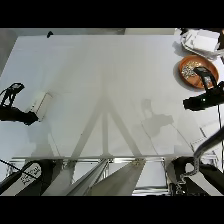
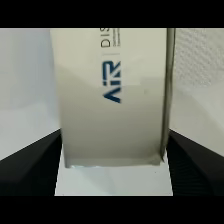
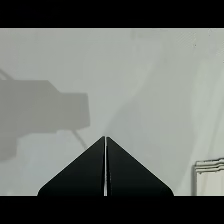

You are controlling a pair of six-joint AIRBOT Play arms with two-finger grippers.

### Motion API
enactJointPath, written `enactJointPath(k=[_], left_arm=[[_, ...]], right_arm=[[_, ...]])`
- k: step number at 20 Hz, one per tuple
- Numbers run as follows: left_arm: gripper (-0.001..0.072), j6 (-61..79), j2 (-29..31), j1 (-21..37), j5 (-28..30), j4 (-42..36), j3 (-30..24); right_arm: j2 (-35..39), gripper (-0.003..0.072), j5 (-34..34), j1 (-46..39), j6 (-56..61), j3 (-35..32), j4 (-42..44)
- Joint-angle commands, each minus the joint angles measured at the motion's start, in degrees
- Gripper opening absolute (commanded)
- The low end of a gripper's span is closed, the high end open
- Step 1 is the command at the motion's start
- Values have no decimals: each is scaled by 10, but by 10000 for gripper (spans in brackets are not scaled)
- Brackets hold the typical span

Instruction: Fold the box and place the chain.

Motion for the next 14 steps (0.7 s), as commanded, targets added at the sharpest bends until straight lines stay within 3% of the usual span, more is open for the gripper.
enactJointPath(k=[1, 6, 10, 14], left_arm=[[683, 0, 0, 2, -38, 14, -1], [693, 0, 21, 0, -29, 4, -1], [694, 0, 104, -36, 23, 5, -1], [693, 0, 186, -92, 30, 5, -1]], right_arm=[[0, 14, -5, 0, 0, 0, 0], [0, 14, -6, 0, 0, 0, 0], [0, 14, -12, 0, 0, 0, 0], [0, 15, -25, 0, 0, 0, 17]])
